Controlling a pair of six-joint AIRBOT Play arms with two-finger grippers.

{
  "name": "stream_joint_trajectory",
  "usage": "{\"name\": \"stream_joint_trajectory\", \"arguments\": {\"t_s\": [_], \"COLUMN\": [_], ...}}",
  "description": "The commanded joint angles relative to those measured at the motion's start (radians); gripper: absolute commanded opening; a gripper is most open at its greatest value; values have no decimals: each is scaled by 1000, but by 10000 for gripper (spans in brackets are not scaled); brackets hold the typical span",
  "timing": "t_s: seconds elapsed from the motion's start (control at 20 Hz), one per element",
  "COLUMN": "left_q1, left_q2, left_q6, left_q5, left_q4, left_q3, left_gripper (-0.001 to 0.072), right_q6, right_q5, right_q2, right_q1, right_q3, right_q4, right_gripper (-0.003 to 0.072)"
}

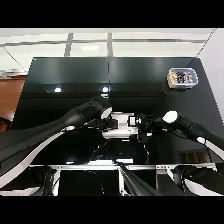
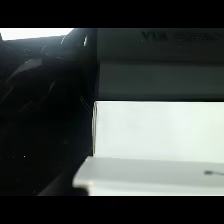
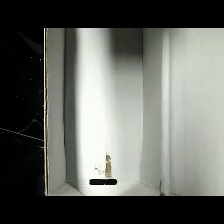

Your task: Fold the box and place the chain.

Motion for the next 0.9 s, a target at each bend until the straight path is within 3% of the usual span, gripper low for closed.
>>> {"name": "stream_joint_trajectory", "arguments": {"t_s": [0.0,0.05,0.2,0.45,0.65,0.85], "left_q1": [-1,0,4,15,15,33], "left_q2": [0,2,3,20,109,159], "left_q6": [-3,-3,-6,-7,-59,-40], "left_q5": [3,3,-19,-23,-9,139], "left_q4": [0,0,0,33,85,28], "left_q3": [1,1,1,-3,-84,-163], "left_gripper": [194,327,453,453,453,453], "right_q6": [-1,-1,-1,-1,-1,-1], "right_q5": [0,0,0,0,0,0], "right_q2": [0,0,0,0,0,0], "right_q1": [1,1,1,1,1,1], "right_q3": [0,0,0,0,0,0], "right_q4": [0,0,0,0,0,0], "right_gripper": [245,245,245,245,245,245]}}
